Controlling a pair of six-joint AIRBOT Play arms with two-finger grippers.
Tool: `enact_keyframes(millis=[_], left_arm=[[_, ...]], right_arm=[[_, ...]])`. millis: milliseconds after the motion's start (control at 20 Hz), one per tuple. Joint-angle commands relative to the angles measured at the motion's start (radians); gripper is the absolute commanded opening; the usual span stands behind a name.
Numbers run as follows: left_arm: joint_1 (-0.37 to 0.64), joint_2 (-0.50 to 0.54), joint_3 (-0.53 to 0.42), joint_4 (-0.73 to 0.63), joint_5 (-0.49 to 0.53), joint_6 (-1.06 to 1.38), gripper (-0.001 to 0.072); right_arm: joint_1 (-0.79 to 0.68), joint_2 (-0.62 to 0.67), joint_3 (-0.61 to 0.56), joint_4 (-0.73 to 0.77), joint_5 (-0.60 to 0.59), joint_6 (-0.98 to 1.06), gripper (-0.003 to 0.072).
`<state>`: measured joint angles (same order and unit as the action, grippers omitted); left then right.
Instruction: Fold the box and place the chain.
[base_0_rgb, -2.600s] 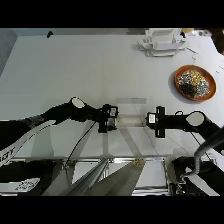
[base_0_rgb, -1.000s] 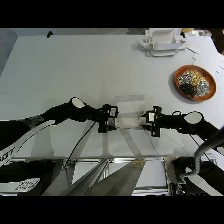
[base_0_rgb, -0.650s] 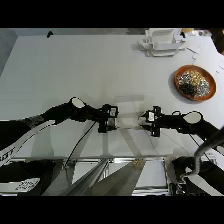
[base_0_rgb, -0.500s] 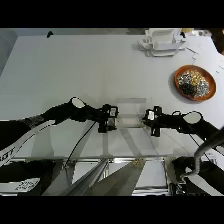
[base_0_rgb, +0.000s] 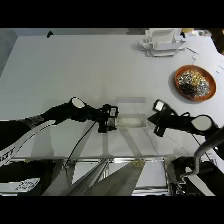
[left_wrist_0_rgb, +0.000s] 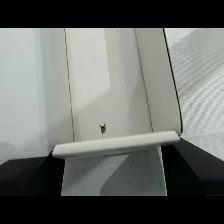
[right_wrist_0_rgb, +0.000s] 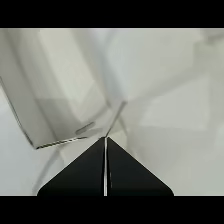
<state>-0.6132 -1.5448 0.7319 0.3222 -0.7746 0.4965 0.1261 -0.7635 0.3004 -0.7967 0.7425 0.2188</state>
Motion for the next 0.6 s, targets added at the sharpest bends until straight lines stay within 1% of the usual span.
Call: enact_keyframes(millis=[0, 50, 150, 250, 300, 400, 550], left_arm=[[0.000, 0.000, 0.000, 0.000, 0.000, 0.000, 0.0140], [0.000, 0.000, 0.000, 0.000, 0.000, 0.000, 0.0140], [0.000, 0.000, 0.000, 0.000, 0.000, 0.000, 0.0140], [0.000, 0.000, 0.000, 0.000, 0.000, 0.000, 0.0140], [0.000, 0.000, 0.000, 0.000, 0.000, 0.000, 0.0140], [0.000, 0.000, 0.000, 0.000, 0.000, 0.000, 0.0140], [0.000, 0.000, 0.000, 0.000, 0.000, 0.000, 0.0140]], right_arm=[[-0.065, 0.188, 0.001, -0.054, -0.007, 0.474, 0.0015], [-0.091, 0.232, 0.001, -0.079, -0.013, 0.584, 0.0015], [-0.156, 0.286, 0.001, -0.198, -0.019, 0.848, 0.0015], [-0.230, 0.286, 0.001, -0.358, 0.003, 1.121, 0.0015], [-0.267, 0.274, 0.001, -0.407, 0.028, 1.201, 0.0015], [-0.330, 0.230, 0.001, -0.406, 0.096, 1.223, 0.0015], [-0.348, 0.126, 0.001, -0.335, 0.161, 1.220, 0.0015]])
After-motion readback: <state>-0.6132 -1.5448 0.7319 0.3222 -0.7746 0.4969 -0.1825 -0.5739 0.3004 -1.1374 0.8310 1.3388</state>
